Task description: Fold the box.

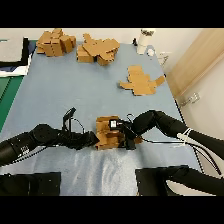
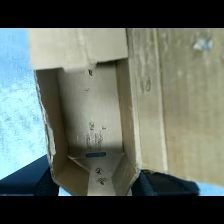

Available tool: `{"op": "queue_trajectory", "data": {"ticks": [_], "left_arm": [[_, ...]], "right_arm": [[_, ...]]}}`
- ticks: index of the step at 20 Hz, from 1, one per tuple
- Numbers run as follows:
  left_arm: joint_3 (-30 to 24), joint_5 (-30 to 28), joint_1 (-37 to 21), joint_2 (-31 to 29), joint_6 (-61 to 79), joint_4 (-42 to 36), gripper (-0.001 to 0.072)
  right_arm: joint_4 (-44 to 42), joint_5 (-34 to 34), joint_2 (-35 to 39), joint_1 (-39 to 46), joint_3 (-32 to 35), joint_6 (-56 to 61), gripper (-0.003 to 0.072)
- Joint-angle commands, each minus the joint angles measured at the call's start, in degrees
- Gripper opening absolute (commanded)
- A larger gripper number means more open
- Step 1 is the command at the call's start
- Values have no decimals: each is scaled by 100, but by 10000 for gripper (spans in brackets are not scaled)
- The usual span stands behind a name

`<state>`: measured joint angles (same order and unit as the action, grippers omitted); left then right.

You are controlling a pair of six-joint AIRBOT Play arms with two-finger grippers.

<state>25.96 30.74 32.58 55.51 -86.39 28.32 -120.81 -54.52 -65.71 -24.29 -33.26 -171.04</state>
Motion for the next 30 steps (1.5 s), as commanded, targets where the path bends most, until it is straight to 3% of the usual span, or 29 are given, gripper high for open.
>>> {"op": "queue_trajectory", "data": {"ticks": [1, 5, 14, 19, 22, 30], "left_arm": [[68, 101, 4, 15, 205, -146, 546], [380, 120, 240, 149, 170, 96, 546], [1322, 400, 957, 789, -3724, 3475, 546], [2068, 1185, 1519, 1252, -5281, 5154, 544], [2439, 1690, 1762, 1602, -5746, 5668, 544], [2973, 2024, 1961, 2214, -5890, 5788, 537]], "right_arm": [[0, 0, -4, 2, 0, 0, 535], [0, 2, -4, 2, 0, 0, 535], [0, 2, -4, 2, 0, 0, 535], [0, 2, -4, 2, 0, 0, 535], [0, 0, -4, 2, 0, 0, 535], [0, 2, -4, 2, 0, 0, 535]]}}
